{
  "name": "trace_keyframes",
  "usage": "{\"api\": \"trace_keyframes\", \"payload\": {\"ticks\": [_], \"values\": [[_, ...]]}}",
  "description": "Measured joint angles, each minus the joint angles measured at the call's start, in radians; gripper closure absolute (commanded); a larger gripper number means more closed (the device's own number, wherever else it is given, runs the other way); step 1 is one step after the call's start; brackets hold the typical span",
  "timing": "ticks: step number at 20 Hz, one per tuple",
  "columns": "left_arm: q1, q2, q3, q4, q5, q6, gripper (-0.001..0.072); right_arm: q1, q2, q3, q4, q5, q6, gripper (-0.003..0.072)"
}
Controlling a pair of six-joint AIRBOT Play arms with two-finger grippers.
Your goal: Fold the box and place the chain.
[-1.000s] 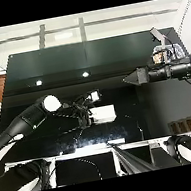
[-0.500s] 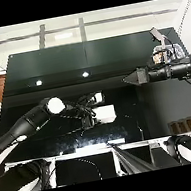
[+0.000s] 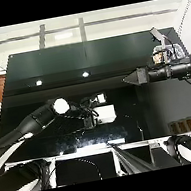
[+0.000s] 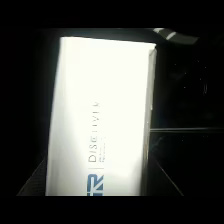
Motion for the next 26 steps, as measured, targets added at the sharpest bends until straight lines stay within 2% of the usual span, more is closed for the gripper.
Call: {"api": "trace_keyframes", "payload": {"ticks": [2,3,4,5,9,12,16,20,22,26], "values": [[-0.022,-0.014,0.000,0.019,0.003,-0.007,0.0006,0.000,0.000,0.000,0.000,-0.001,0.000,0.0643],[-0.031,-0.019,0.000,0.027,0.004,-0.012,0.0089,0.000,0.000,0.000,0.000,-0.002,0.000,0.0643],[-0.035,-0.021,0.000,0.034,0.004,-0.016,0.0258,0.000,0.000,0.000,0.000,-0.004,0.000,0.0643],[-0.039,-0.023,0.000,0.037,0.004,-0.019,0.0324,-0.001,0.000,0.000,0.000,-0.004,0.000,0.0643],[-0.021,-0.012,0.007,0.087,-0.005,-0.098,0.0324,-0.004,0.000,0.000,0.001,-0.007,0.000,0.0643],[0.056,0.009,0.030,0.203,-0.011,-0.228,0.0324,-0.005,0.000,0.000,0.002,-0.008,0.000,0.0643],[0.264,0.022,0.099,0.352,-0.026,-0.367,0.0324,-0.005,0.000,0.000,0.003,-0.008,0.011,0.0643],[0.564,-0.018,0.229,0.414,0.065,-0.489,0.0323,-0.005,0.000,0.000,0.003,-0.008,0.019,0.0643],[0.707,-0.082,0.333,0.424,0.100,-0.552,0.0323,-0.005,0.000,0.000,0.003,-0.008,0.028,0.0643],[0.928,-0.290,0.620,0.433,0.049,-0.654,0.0323,-0.005,0.000,0.000,0.005,-0.011,0.046,0.0643]]}}
